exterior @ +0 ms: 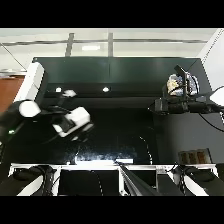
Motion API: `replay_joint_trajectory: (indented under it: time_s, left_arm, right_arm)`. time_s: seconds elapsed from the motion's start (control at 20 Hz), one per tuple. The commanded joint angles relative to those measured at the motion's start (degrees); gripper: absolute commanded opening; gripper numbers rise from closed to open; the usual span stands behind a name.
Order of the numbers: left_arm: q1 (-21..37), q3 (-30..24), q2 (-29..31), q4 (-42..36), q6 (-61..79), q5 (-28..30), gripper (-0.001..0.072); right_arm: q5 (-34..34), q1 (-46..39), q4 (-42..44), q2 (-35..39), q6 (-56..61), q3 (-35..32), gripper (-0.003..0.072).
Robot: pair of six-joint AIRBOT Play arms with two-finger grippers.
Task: Fold the box and place the chain.
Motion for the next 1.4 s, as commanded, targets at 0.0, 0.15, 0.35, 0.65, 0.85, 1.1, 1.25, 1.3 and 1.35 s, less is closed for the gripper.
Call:
replay_joint_trajectory:
  time_s: [0.0, 0.15, 0.35, 0.65, 0.85, 1.1, 1.25, 1.3, 1.35]
  left_arm:
    - [23.6, -5.4, 6.3, 2.8, -2.4, 1.7, 0.0355]
    - [39.4, -5.3, 5.5, 2.3, -0.7, 4.0, 0.0355]
    - [55.0, -3.0, 4.3, 2.4, 7.3, 3.1, 0.0354]
    - [61.7, -0.9, -1.1, -0.4, 16.7, 6.1, 0.0354]
    - [61.7, 1.4, -7.3, -9.0, 27.8, 2.7, 0.0354]
    - [61.7, 3.1, -10.6, -11.8, 34.1, 3.5, 0.0355]
    - [61.3, 3.1, -11.9, -15.4, 37.8, 4.7, 0.0355]
    - [61.3, 3.1, -11.9, -15.5, 37.8, 5.2, 0.0355]
    - [61.3, 3.1, -11.9, -15.5, 37.8, 5.6, 0.0355]
  right_arm:
    - [-0.6, 0.0, -1.4, 0.0, -0.4, 0.0, 0.0025]
    - [-1.7, 0.0, -2.4, 0.0, -0.4, 0.0, 0.0024]
    - [-1.9, 0.0, -3.0, 0.0, -0.4, 0.1, 0.0024]
    - [-1.9, 0.0, -3.8, -0.2, 0.1, 0.1, 0.0024]
    - [-1.8, 0.0, -5.4, -0.3, 2.8, 0.0, 0.0025]
    - [-1.9, 0.0, -5.6, -0.3, 4.6, 0.0, 0.0024]
    - [-1.9, 0.0, -5.6, -0.3, 5.0, 0.0, 0.0024]
    - [-1.8, 0.0, -5.6, -0.3, 5.0, 0.0, 0.0024]
    - [-1.9, 0.0, -5.6, -0.3, 5.0, 0.1, 0.0024]
